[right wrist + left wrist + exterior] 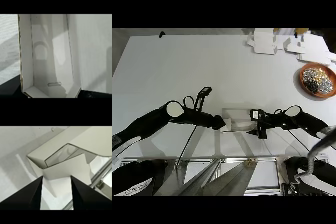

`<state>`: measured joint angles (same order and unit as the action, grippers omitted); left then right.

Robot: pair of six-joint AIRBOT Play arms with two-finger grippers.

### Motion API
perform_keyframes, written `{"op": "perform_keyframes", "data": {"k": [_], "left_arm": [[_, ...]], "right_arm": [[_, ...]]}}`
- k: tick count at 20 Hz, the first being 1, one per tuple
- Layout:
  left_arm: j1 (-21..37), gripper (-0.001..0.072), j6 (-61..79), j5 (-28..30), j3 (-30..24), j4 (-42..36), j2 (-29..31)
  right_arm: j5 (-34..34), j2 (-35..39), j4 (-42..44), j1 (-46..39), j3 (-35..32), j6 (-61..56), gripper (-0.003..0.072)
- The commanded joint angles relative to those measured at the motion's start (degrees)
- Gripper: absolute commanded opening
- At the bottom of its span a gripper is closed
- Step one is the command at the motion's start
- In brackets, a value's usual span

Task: Fold the box and place the chain.

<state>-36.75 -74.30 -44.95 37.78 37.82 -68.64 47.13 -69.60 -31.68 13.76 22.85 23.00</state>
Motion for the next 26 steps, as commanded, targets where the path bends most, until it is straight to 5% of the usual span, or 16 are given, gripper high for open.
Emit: {"op": "perform_keyframes", "data": {"k": [1, 10, 26], "left_arm": [[-1.7, 0.0392, -6.0, -1.1, 2.9, 4.7, -1.3], [-4.4, 0.0392, -23.3, -4.2, 8.8, 19.5, -4.9], [-11.1, 0.0388, -44.8, -9.9, 17.7, 33.0, -10.5]], "right_arm": [[0.0, 0.0, 0.0, 0.0, 0.0, 0.0, 0.0337], [0.0, 0.0, 0.0, 0.0, 0.0, 0.0, 0.0337], [0.0, 0.0, 0.0, 0.0, 0.0, 0.0, 0.0337]]}}
